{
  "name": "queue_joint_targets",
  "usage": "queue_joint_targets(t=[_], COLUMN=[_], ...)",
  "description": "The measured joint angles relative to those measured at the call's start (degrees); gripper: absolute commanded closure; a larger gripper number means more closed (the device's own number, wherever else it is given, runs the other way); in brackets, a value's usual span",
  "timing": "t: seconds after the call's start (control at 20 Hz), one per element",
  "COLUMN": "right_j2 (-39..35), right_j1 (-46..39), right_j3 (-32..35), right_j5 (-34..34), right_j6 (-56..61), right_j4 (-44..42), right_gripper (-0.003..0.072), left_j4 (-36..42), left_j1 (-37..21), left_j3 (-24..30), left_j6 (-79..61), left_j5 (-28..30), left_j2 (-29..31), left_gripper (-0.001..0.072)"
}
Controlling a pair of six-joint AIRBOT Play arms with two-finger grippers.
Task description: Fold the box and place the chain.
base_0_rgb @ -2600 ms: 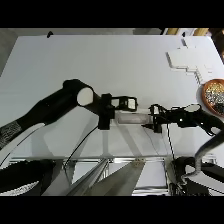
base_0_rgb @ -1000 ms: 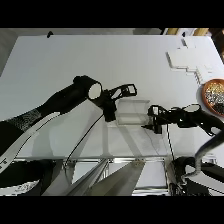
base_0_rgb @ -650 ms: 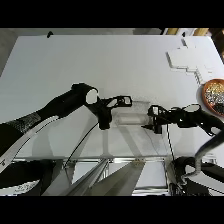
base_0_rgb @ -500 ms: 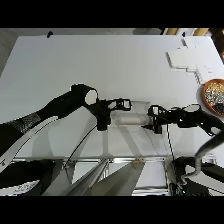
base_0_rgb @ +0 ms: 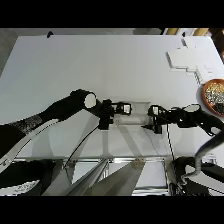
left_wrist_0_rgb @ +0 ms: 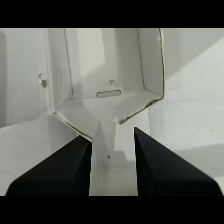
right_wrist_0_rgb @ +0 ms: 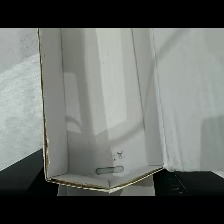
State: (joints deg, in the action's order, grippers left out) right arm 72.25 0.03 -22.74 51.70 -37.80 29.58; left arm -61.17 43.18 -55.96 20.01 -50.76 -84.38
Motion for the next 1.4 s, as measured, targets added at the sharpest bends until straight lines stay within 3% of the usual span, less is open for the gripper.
queue_joint_targets(t=[0.15,0.25,0.3,0.8,0.85,0.95,1.0,1.15,1.2,1.25,1.3,1.35,1.4], right_j2=[0.00,0.00,0.00,0.00,0.00,0.00,0.00,0.00,0.00,0.00,0.00,0.00,0.00], right_j1=[0.00,0.00,0.00,-0.02,-0.02,-0.02,-0.02,-0.02,-0.02,-0.02,-0.02,-0.02,-0.02], right_j3=[0.00,0.00,0.00,0.00,0.00,0.00,0.00,0.00,0.00,0.00,0.00,0.00,0.00], right_j5=[0.00,0.00,0.00,-0.07,-0.04,0.00,0.04,0.04,0.04,0.04,0.04,0.04,0.04], right_j6=[0.00,0.00,0.04,0.00,0.00,-0.04,-0.04,-0.07,-0.07,-0.09,-0.13,-0.13,-0.11], right_j4=[0.00,0.00,-0.02,0.00,0.00,0.00,0.07,0.09,0.11,0.11,0.09,0.09,0.07], right_gripper=[0.0228,0.0228,0.0228,0.0228,0.0228,0.0228,0.0228,0.0228,0.0228,0.0228,0.0228,0.0228,0.0228], left_j4=[1.49,2.73,3.54,10.25,10.84,11.72,11.96,12.35,12.48,12.55,12.57,12.52,12.59], left_j1=[0.20,0.48,0.61,1.49,1.70,2.03,2.14,2.27,2.29,2.34,2.34,2.34,2.27], left_j3=[0.39,0.48,0.52,0.57,0.57,0.57,0.55,0.55,0.55,0.55,0.55,0.57,0.57], left_j6=[-0.55,-0.68,-0.79,-4.57,-5.53,-6.73,-7.19,-7.85,-7.96,-8.02,-8.04,-8.00,-7.52], left_j5=[0.85,1.90,2.60,6.64,6.78,7.06,7.34,7.21,7.15,7.06,6.73,6.05,5.60], left_j2=[-0.70,-1.14,-1.29,-2.34,-2.54,-2.73,-2.80,-2.89,-2.91,-2.93,-2.86,-2.58,-1.97], left_gripper=[0.0445,0.0563,0.0577,0.0572,0.0538,0.0251,0.0193,0.0198,0.0215,0.0295,0.0463,0.0547,0.0566])
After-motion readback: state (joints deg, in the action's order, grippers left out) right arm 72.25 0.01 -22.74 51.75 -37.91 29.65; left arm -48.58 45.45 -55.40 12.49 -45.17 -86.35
